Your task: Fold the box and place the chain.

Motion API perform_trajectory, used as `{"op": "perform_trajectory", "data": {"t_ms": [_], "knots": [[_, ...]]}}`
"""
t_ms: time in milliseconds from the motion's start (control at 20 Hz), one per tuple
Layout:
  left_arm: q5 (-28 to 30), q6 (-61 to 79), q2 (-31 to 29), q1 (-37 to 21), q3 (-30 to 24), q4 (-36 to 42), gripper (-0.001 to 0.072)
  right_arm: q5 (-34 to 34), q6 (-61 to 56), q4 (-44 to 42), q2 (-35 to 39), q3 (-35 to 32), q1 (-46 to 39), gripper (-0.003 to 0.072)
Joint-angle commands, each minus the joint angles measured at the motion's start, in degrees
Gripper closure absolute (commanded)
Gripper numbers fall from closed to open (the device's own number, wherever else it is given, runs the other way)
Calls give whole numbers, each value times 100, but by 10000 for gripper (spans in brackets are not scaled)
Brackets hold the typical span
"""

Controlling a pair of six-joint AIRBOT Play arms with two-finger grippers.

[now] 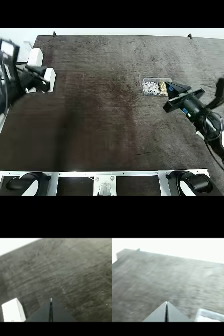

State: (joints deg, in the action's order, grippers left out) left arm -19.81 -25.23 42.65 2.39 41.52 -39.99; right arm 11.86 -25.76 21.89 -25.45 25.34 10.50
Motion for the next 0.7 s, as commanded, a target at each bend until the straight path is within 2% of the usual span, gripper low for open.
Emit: {"op": "perform_trajectory", "data": {"t_ms": [0, 150, 350, 450, 650], "knots": [[1228, 166, -1318, 916, -1298, 37, 696, -1047, -170, 11, 719, -800, 4, 688], [1508, 122, -1880, 1340, -2098, 39, 696, -1451, -170, 11, 1034, -1456, 4, 688], [1869, -201, -1947, 1598, -2863, 55, 696, -1593, -168, 13, 1086, -1967, 4, 685], [1987, -328, -1947, 1716, -3049, 61, 692, -1593, -166, 15, 1086, -2070, 7, 684], [1847, -420, -1941, 1720, -3056, 61, 690, -1593, -168, 13, 1084, -2127, 7, 682]]}}
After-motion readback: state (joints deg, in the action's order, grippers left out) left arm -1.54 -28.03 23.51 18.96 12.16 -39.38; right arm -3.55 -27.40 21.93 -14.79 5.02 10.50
